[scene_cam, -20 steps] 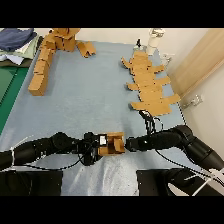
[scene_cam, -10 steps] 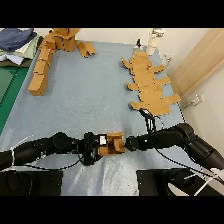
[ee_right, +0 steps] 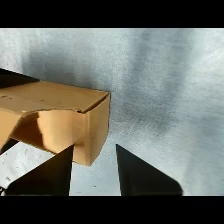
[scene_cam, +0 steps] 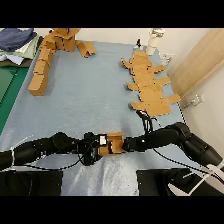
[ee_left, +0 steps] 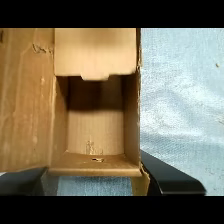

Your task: Fold the box.

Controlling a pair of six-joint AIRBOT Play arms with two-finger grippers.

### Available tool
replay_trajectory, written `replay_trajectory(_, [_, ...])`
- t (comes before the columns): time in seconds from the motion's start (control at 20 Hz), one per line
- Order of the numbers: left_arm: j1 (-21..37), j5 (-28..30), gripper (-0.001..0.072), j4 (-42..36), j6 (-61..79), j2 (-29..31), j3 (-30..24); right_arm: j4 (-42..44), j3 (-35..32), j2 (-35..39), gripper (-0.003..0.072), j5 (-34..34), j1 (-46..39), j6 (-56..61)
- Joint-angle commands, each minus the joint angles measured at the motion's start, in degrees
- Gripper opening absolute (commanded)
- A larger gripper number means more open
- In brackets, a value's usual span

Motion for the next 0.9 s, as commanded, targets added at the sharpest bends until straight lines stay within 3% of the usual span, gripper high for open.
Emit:
replay_trajectory(0.0, [0.0,0.0,0.0529,0.0,0.0,0.0,0.0,-1.9,1.5,-4.8,0.0421,0.5,3.2,1.4])
replay_trajectory(0.3, [0.0,0.0,0.0529,0.0,0.0,0.0,0.0,-19.0,9.4,-13.9,0.0422,-4.5,14.5,18.4])
replay_trajectory(0.65, [0.0,0.0,0.0530,0.0,0.0,0.0,0.0,-23.5,17.8,-25.4,0.0419,-8.9,21.1,26.4])
replay_trajectory(0.75, [0.0,0.0,0.0529,0.0,0.0,0.0,0.0,-24.7,19.5,-27.7,0.0340,-9.8,21.3,27.5])
replay_trajectory(0.85, [0.0,0.0,0.0529,0.0,0.0,0.0,0.0,-25.0,20.5,-29.1,0.0206,-10.5,21.2,27.7])
